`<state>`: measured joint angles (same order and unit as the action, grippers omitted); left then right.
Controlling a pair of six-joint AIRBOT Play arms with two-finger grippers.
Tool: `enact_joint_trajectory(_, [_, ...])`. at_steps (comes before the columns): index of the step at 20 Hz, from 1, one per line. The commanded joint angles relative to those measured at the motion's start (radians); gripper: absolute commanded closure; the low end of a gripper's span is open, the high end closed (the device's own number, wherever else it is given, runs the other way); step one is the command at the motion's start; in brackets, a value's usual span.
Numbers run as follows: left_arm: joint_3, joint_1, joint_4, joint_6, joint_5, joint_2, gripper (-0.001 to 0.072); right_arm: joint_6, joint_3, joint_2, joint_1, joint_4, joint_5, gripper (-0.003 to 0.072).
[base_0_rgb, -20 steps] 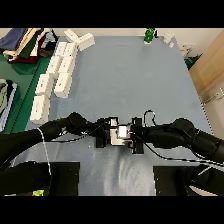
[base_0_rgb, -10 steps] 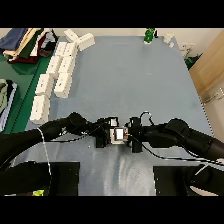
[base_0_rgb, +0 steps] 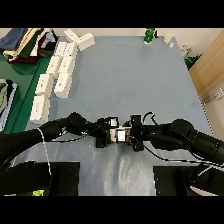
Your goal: Fold the box.
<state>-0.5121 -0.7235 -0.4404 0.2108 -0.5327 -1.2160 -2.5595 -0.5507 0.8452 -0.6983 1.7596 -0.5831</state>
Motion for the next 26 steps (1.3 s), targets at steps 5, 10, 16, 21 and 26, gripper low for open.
enact_joint_trajectory(5, [0.000,0.000,0.000,0.001,0.000,0.000,0.0239,0.000,-0.003,-0.007,-0.002,-0.054,0.091,0.0327])
enact_joint_trajectory(10, [0.000,0.000,0.000,0.001,0.000,0.000,0.0239,0.001,-0.005,-0.003,-0.002,-0.053,0.087,0.0477])
enact_joint_trajectory(16, [0.000,0.000,0.000,0.001,0.000,0.000,0.0239,0.001,-0.005,0.004,-0.002,-0.035,0.043,0.0477])
enact_joint_trajectory(21, [0.000,0.000,0.000,0.001,0.000,0.000,0.0239,0.001,-0.005,0.043,-0.013,-0.010,0.024,0.0477])
enact_joint_trajectory(26, [0.000,0.000,0.000,0.001,0.000,0.000,0.0238,0.001,-0.002,0.048,-0.039,0.001,-0.003,0.0477])
